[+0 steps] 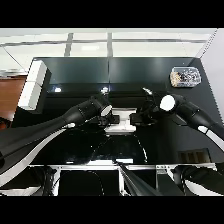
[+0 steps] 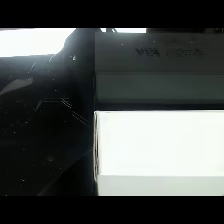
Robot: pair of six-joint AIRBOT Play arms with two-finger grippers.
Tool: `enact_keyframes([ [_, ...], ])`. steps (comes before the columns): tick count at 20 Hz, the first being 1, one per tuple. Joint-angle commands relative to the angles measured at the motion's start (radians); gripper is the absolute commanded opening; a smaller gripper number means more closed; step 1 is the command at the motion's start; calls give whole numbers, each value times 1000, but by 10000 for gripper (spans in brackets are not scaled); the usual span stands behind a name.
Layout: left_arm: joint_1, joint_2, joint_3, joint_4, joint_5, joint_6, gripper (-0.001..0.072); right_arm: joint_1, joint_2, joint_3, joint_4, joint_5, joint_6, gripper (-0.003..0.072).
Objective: Fold the box and place the chain.
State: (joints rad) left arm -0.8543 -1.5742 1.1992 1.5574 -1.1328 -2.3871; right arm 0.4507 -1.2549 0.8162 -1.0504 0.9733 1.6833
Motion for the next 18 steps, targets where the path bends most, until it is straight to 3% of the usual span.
enact_keyframes([
  [1, 0, -1, 1, 1, -2, 1, 27, 64, -21, 24, -153, -9, 178, 297],
  [9, 0, -1, 1, 1, -1, 1, 26, 193, -152, 158, -366, 95, 462, 297],
  [14, 0, -1, 1, 2, -1, 1, 27, 204, -169, 158, -365, 103, 479, 283],
  [15, 0, -1, 1, 1, -1, 1, 26, 204, -169, 158, -364, 103, 478, 142],
  [17, 0, -1, 1, 1, -1, 1, 27, 204, -170, 158, -366, 104, 478, 19],
  [18, 0, -1, 1, 1, -1, 1, 26, 204, -170, 158, -366, 103, 479, 19],
])
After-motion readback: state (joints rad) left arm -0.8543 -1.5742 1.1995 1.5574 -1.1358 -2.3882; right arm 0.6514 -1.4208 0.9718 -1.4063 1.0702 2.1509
